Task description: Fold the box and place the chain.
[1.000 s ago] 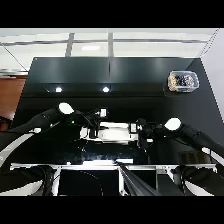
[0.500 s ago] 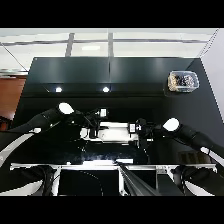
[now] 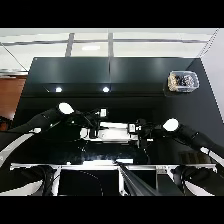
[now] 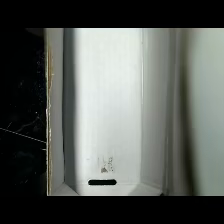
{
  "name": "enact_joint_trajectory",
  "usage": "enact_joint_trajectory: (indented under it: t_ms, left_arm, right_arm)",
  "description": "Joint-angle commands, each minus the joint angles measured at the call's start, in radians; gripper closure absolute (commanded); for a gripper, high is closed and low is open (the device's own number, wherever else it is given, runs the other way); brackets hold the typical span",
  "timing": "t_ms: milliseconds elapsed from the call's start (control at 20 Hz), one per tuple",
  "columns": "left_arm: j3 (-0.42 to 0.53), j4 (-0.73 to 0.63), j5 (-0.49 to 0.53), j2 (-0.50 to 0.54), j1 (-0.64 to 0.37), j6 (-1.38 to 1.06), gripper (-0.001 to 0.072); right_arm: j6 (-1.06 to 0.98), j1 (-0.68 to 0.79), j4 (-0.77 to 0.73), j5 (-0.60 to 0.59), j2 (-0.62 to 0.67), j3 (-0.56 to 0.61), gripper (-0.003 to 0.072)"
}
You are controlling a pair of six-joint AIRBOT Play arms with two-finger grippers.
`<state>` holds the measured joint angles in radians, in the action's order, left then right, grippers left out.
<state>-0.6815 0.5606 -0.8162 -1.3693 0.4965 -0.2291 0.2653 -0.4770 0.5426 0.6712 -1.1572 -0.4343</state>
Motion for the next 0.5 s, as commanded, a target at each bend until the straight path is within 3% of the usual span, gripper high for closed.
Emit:
enact_joint_trajectory:
  t_ms: [0, 200, 250, 300, 350, 450]
  left_arm:
    - [-0.001, 0.0, 0.002, 0.0, 0.0, 0.0, 0.0679]
    - [-0.01, 0.01, -0.013, 0.005, -0.004, 0.006, 0.0671]
    - [-0.019, 0.022, -0.026, 0.016, -0.011, 0.031, 0.053]
    - [-0.027, 0.039, -0.034, 0.034, -0.022, 0.062, 0.0313]
    - [-0.033, 0.061, -0.034, 0.062, -0.038, 0.116, 0.0166]
    - [-0.037, 0.142, -0.062, 0.132, -0.076, 0.206, 0.0136]
  right_arm:
    - [0.0, -0.001, 0.009, 0.002, -0.001, 0.0, 0.0233]
    - [0.0, -0.001, 0.01, 0.002, -0.001, 0.0, 0.0234]
    - [0.0, -0.001, 0.011, 0.006, -0.001, 0.0, 0.0234]
    - [0.0, -0.001, 0.013, 0.009, -0.001, 0.0, 0.0233]
    - [0.0, -0.001, 0.013, 0.01, -0.001, 0.0, 0.0234]
    - [0.0, -0.001, 0.013, 0.01, -0.001, 0.0, 0.0234]
